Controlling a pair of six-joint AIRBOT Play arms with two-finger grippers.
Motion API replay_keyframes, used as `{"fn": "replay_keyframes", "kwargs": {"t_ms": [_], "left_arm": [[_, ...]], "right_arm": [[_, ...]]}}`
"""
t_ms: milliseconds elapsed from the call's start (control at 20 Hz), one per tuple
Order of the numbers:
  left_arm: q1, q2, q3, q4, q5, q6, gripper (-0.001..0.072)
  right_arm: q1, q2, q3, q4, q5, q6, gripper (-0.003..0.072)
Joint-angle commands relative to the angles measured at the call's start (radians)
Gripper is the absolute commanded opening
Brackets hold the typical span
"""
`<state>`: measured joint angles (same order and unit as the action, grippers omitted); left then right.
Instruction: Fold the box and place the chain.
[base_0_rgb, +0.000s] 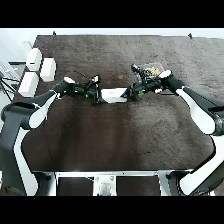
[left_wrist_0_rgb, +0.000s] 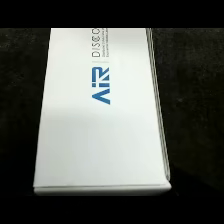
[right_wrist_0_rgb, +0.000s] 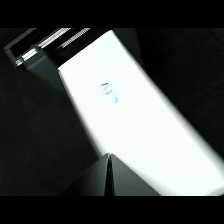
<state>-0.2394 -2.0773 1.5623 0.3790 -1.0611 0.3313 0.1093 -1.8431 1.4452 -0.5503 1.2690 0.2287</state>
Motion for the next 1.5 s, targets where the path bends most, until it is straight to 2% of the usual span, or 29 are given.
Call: {"fn": "replay_keyframes", "kwargs": {"t_ms": [0, 300, 700, 750, 800, 1100, 1250, 1350, 1450], "left_arm": [[0.000, 0.000, 0.001, 0.002, 0.003, 0.010, 0.0356], [0.000, 0.002, 0.001, -0.001, 0.002, 0.009, 0.0356], [0.000, 0.008, 0.001, -0.005, -0.030, -0.020, 0.0345], [0.002, 0.016, 0.003, -0.004, -0.032, -0.049, 0.0152], [0.006, 0.026, 0.004, -0.003, -0.037, -0.063, 0.0031], [0.069, 0.177, 0.000, 0.011, -0.011, -0.224, 0.0018], [0.143, 0.285, -0.030, 0.018, 0.104, -0.332, 0.0017], [0.194, 0.385, -0.121, 0.016, 0.302, -0.388, 0.0017], [0.227, 0.489, -0.251, 0.000, 0.547, -0.417, 0.0017]], "right_arm": [[-0.013, 0.142, 0.000, 0.166, -0.019, -0.029, 0.0009], [-0.059, 0.360, -0.095, 0.166, -0.023, 0.008, 0.0010], [-0.101, 0.443, -0.250, 0.177, -0.023, 0.030, 0.0010], [-0.101, 0.448, -0.262, 0.177, -0.022, 0.032, 0.0010], [-0.101, 0.455, -0.269, 0.177, -0.022, 0.034, 0.0010], [-0.138, 0.525, -0.306, 0.176, -0.021, 0.076, 0.0010], [-0.162, 0.569, -0.337, 0.176, -0.019, 0.086, 0.0010], [-0.171, 0.595, -0.369, 0.176, -0.019, 0.086, 0.0010], [-0.173, 0.607, -0.402, 0.176, -0.019, 0.086, 0.0010]]}}
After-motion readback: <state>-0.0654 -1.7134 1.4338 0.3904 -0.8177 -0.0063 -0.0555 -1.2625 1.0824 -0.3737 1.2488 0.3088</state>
